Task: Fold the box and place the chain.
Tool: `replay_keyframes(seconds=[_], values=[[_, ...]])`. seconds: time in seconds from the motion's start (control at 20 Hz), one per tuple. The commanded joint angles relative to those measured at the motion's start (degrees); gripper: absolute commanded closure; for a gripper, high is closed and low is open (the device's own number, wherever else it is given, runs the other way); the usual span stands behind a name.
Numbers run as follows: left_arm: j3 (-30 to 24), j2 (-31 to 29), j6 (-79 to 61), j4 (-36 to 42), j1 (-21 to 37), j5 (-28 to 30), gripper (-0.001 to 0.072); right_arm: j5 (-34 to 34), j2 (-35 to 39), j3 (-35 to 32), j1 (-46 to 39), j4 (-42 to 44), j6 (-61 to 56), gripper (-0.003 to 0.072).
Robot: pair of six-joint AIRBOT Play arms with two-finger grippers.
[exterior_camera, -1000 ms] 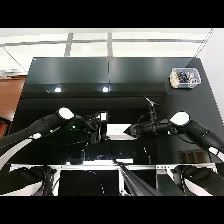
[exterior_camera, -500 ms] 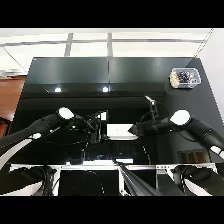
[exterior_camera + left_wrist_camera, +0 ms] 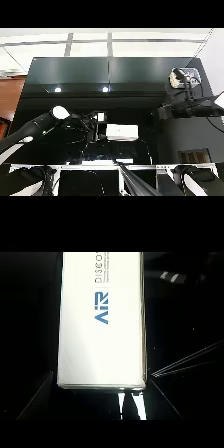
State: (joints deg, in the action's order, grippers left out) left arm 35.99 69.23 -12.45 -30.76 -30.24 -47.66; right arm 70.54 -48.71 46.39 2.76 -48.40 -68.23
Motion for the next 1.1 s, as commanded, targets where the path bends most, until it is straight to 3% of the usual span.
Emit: replay_keyframes(seconds=[0.0,0.25,0.5,1.05], values=[[1.4,-4.5,3.0,-1.1,-1.8,-0.2,-0.0011,1.1,1.4,0.8,-3.4,-2.7,-0.3,0.0668],[9.8,1.8,12.2,-0.9,-10.9,8.1,-0.001,-1.8,1.3,0.5,-3.4,-2.7,-0.3,0.0668],[17.8,12.4,21.3,-0.7,-14.4,3.7,-0.001,-2.1,1.4,0.5,-3.4,-2.7,-0.3,0.0668],[18.1,13.4,27.4,-3.5,-14.6,1.9,-0.0003,-3.7,1.3,0.5,-3.4,-2.9,0.1,0.0668]])
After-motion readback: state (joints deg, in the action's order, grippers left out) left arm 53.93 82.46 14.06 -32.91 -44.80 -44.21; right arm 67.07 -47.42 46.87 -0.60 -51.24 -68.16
